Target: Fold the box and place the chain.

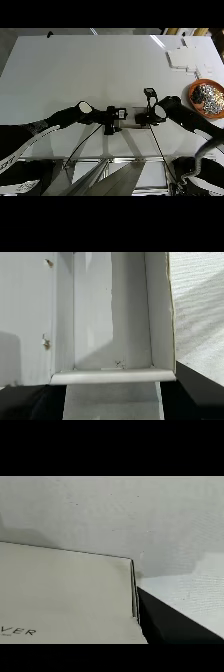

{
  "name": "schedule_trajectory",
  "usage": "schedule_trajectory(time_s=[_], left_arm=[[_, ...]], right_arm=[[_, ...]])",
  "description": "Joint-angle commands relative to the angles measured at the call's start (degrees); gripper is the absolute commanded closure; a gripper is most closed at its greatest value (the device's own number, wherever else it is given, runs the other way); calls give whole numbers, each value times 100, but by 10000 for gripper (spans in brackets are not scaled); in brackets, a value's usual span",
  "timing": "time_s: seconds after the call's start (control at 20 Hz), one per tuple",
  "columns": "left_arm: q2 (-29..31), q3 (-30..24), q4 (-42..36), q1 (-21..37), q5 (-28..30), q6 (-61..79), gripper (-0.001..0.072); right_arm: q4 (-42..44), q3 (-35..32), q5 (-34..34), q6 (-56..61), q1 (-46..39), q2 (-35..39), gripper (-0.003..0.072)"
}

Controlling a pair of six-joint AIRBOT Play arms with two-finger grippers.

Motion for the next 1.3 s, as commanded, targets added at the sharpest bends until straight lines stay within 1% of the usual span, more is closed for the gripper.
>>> schedule_trajectory(time_s=[0.0,0.1,0.2,0.25,0.3,0.45,0.55,0.65,0.8,0.85,0.95,1.1,1.15,1.2,1.25], left_arm=[[2,-2,0,-2,4,-4,491],[2,-2,0,-2,4,-4,491],[2,-2,0,-2,4,-4,491],[4,-2,0,-2,4,-4,491],[2,-2,0,-2,4,-4,491],[2,-2,0,-2,4,-4,491],[4,-2,2,-2,4,-4,491],[2,-2,0,-2,4,-2,491],[2,-2,0,-2,4,-4,491],[2,-2,0,-2,4,-4,491],[4,-2,0,-2,4,-2,491],[4,-2,2,-2,7,-2,491],[2,-2,0,-2,4,-4,491],[2,-2,0,-2,4,-4,491],[4,-2,0,-2,4,-2,491]], right_arm=[[-22,7,-48,-9,0,138,256],[-22,7,-2,-4,0,140,260],[-24,7,59,-4,0,140,318],[-46,7,81,-2,0,140,380],[-94,7,111,7,0,140,425],[-168,-4,162,72,0,136,438],[-173,-33,160,107,0,116,468],[-184,-66,146,107,0,103,469],[-195,-66,164,103,0,90,559],[-192,-66,170,98,2,90,634],[-195,-66,221,76,0,90,667],[-197,-66,225,37,0,90,658],[-195,-66,225,37,2,92,545],[-195,-66,238,37,0,90,498],[-197,-66,254,39,0,90,498]])
